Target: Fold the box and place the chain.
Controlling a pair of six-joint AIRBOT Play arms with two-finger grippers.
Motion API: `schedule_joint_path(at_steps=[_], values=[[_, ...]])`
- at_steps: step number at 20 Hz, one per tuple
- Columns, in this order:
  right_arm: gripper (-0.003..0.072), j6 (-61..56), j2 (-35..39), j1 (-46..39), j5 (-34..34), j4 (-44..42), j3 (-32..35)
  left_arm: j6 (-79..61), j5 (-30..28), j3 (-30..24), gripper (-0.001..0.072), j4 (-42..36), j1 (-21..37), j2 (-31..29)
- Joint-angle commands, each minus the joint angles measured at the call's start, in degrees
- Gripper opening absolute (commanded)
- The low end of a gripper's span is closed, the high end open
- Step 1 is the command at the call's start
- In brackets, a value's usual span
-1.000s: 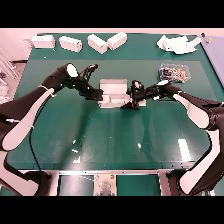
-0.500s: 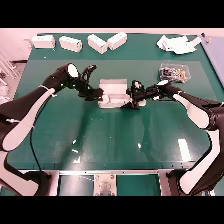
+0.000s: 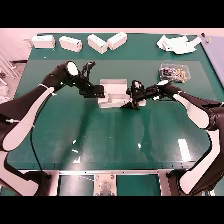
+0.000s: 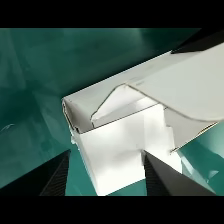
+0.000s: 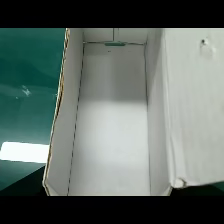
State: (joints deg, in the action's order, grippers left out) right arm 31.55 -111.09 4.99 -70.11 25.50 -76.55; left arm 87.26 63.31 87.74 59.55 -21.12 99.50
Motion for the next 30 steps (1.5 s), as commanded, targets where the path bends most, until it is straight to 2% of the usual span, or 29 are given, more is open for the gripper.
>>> schedule_joint_path(at_steps=[1,12,19,25,26,27,30], values=[[0.0585,0.0,0.0,0.0,0.0,0.0,0.0,1.4,0.9,0.8,0.0561,0.7,-0.1,0.0],[0.0585,0.0,0.0,0.0,0.0,0.0,0.0,4.2,-4.2,0.0,0.0560,1.7,-2.8,0.4],[0.0585,0.0,0.0,0.0,0.0,0.0,0.0,5.0,-4.3,-0.1,0.0560,1.9,-2.8,1.6],[0.0585,0.0,0.0,0.0,-0.1,0.0,0.0,11.1,-6.3,-0.1,0.0553,9.3,-5.2,1.6],[0.0585,0.0,0.0,0.0,0.0,0.0,0.0,11.8,-6.4,0.0,0.0384,9.9,-5.5,1.6],[0.0585,0.0,0.0,0.0,0.0,0.0,0.0,11.8,-6.4,0.0,0.0282,10.0,-5.6,1.6],[0.0585,0.0,0.0,0.0,0.0,0.0,0.0,11.9,-6.8,0.0,0.0283,10.1,-5.6,1.6]])
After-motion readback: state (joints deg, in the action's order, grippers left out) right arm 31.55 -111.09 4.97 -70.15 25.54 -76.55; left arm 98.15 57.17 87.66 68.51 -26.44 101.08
